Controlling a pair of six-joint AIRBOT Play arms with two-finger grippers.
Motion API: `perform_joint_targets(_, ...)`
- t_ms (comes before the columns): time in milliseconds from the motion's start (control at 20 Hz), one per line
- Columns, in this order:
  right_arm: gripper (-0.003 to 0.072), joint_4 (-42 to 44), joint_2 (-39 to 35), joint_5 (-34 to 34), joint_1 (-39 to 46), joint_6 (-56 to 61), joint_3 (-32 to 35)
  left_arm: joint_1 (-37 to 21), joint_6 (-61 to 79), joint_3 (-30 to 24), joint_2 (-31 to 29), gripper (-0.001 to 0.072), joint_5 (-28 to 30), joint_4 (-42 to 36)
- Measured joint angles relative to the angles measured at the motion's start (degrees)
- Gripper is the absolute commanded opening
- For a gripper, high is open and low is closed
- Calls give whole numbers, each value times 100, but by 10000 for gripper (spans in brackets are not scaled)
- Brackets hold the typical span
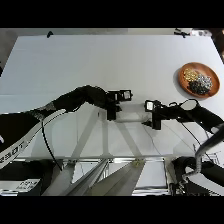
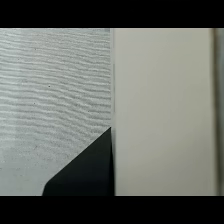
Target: Fold the box and place the chain.
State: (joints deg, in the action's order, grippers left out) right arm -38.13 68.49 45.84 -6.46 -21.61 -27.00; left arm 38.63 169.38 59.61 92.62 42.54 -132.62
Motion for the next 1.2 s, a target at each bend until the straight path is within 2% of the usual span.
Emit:
perform_joint_targets(300, 646, 452, 42, 33, 15, -531, 4, 0, 11, 0, 0, 15, 2, 0)
perform_joint_targets(700, 635, 603, 400, 122, 17, -852, -39, 0, 13, 0, 0, 15, 9, 0)
perform_joint_targets(800, 530, 625, 466, 166, 17, -874, -96, 0, 15, 0, 0, 15, 9, 0)
perform_joint_targets(1000, 513, 656, 518, 245, 20, -903, -144, 0, 17, 0, 0, 15, 22, 2)
perform_joint_targets(1100, 450, 671, 529, 269, 20, -905, -157, 0, 15, 0, 0, 15, 22, 4)
perform_joint_targets(1200, 451, 682, 535, 284, 20, -909, -160, 0, 15, 0, 0, 15, 22, 4)
